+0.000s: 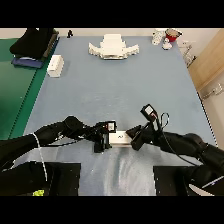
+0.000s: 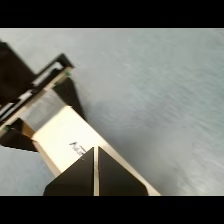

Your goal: Fold the box.

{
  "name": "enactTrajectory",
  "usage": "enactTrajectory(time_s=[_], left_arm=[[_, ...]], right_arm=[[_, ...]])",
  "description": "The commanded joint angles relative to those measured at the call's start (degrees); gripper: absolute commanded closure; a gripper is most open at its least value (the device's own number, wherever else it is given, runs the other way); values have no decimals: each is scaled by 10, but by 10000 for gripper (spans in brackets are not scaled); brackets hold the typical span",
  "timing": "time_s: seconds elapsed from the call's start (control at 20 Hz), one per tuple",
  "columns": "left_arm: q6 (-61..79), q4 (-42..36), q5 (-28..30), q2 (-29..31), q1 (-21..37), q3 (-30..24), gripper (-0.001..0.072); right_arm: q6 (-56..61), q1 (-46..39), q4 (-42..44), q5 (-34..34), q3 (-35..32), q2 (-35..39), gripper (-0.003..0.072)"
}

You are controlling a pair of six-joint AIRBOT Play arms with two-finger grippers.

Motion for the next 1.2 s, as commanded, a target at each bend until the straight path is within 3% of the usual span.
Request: enactTrajectory(time_s=[0.0,0.15,0.25,0.65,0.8,1.15], left_arm=[[0,0,0,0,0,0,183],[0,0,0,0,0,0,183],[0,0,0,0,0,0,183],[0,0,0,0,0,0,183],[0,0,1,0,0,0,183],[0,0,0,0,0,1,183]], right_arm=[[26,-133,-62,-203,63,-1,649],[42,-216,-143,-300,131,-27,649],[65,-256,-177,-322,176,-75,649],[127,-295,-177,-394,347,-327,649],[136,-295,-175,-388,381,-347,649],[135,-295,-175,-389,383,-346,649]])
